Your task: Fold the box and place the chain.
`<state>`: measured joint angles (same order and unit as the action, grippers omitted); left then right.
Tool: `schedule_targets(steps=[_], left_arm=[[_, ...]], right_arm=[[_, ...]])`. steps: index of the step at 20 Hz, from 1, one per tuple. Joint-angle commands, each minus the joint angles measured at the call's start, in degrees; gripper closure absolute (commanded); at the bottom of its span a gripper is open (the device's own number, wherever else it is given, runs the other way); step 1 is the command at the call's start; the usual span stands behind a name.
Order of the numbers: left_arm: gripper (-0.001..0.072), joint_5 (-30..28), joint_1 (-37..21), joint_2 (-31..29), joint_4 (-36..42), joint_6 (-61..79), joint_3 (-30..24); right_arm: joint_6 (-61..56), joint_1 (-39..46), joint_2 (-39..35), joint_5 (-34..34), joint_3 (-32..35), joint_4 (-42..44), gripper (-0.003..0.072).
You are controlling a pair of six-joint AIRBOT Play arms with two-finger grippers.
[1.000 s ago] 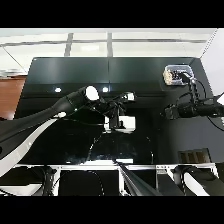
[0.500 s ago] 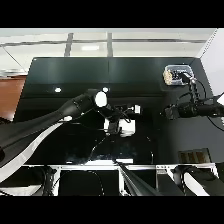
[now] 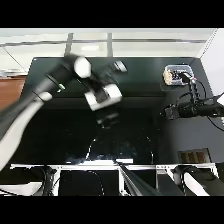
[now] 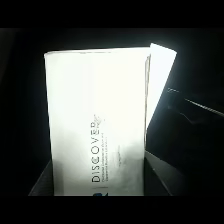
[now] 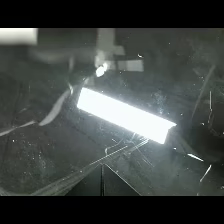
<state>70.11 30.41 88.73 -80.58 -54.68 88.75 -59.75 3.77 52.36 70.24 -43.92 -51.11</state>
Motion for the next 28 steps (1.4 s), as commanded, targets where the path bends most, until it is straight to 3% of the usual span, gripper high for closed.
schedule_targets(steps=[1,4,9,12,17,18,19,23,24,25,26,27,28], left_arm=[[0.0338,0.02,-15.37,-0.31,-3.10,-10.05,8.50],[0.0337,-9.60,-29.03,1.18,-2.86,-10.08,8.87],[0.0337,-14.34,-44.87,7.98,-2.80,-10.36,9.29],[0.0336,-16.26,-48.81,13.42,-1.44,-10.29,9.31],[0.0333,-18.95,-48.41,21.55,0.11,-10.12,12.39],[0.0216,-18.49,-48.17,22.18,0.24,-10.21,13.86],[-0.0011,-18.47,-47.69,22.08,-0.28,-10.47,15.63],[-0.0011,-8.68,-44.94,21.18,-4.92,-17.33,34.49],[0.0020,-6.49,-44.19,19.76,-4.59,-19.80,37.55],[0.0176,-5.51,-43.39,16.98,-3.91,-23.12,37.29],[0.0482,-4.37,-42.60,13.64,-3.30,-26.69,35.01],[0.0677,-3.28,-41.77,9.31,-1.18,-27.87,30.21],[0.0686,-2.62,-40.87,4.94,0.48,-27.85,23.76]], right_arm=[[-1.03,0.02,-0.04,0.04,0.02,0.07,0.0677],[-1.81,0.04,-0.04,0.00,0.02,0.07,0.0677],[-2.01,0.02,-0.04,0.00,0.02,0.04,0.0676],[-2.03,0.04,-0.02,-0.92,0.02,0.02,0.0670],[-3.34,0.02,-0.02,-3.37,0.02,0.09,0.0671],[-3.43,0.02,0.00,-3.41,0.02,0.09,0.0670],[-3.43,0.02,0.00,-3.45,0.02,0.07,0.0670],[-3.41,0.00,0.00,-4.76,0.02,0.04,0.0670],[-3.41,0.00,0.00,-5.95,0.02,0.04,0.0670],[-3.41,-0.02,0.02,-7.50,0.02,0.07,0.0670],[-3.41,-0.15,0.02,-8.94,0.02,0.13,0.0670],[-3.34,-0.52,0.02,-10.51,0.02,0.02,0.0670],[-3.19,-0.98,0.07,-12.22,0.02,-0.02,0.0670]])
